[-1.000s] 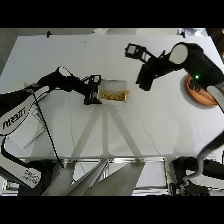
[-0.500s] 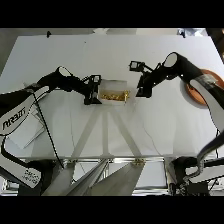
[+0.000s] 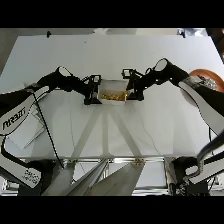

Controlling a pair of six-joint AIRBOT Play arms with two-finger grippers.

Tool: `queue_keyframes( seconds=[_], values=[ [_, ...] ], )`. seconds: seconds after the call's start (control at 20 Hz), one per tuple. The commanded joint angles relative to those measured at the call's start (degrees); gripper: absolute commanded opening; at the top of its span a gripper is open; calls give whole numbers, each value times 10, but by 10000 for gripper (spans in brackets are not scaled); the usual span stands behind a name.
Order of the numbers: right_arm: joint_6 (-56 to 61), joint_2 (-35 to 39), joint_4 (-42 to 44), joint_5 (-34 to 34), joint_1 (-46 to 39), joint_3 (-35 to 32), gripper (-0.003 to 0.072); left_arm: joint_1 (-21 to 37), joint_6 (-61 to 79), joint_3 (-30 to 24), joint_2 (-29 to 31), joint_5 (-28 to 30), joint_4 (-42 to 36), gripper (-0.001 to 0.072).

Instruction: Fold the box and place the chain.

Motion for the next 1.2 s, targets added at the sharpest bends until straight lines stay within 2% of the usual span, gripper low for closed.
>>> queue_keyframes(
  seconds=[0.0, 0.2, 0.3, 0.55, 0.85, 1.0, 1.15],
  values=[
    [-16, -5, 22, -21, 2, 0, 500, 0, 0, 0, 0, 0, 0, 323],
    [-16, -5, 17, -19, 2, 0, 150, 0, 0, 0, 0, 0, 0, 323],
    [-15, -5, 3, -19, 2, 0, 15, 0, 0, 0, 0, 0, 0, 323],
    [-1, 2, -24, -11, 2, 0, 11, 0, 0, 0, 0, 0, 0, 324],
    [31, 49, -54, -27, 2, 0, 10, 0, 0, 0, 0, 0, 0, 323],
    [32, 83, -48, -24, 2, 0, 10, 0, 0, 0, 0, 0, 0, 323],
    [32, 125, -1, -9, 2, 0, 11, 0, 0, 0, 0, 0, 0, 323]
  ],
)
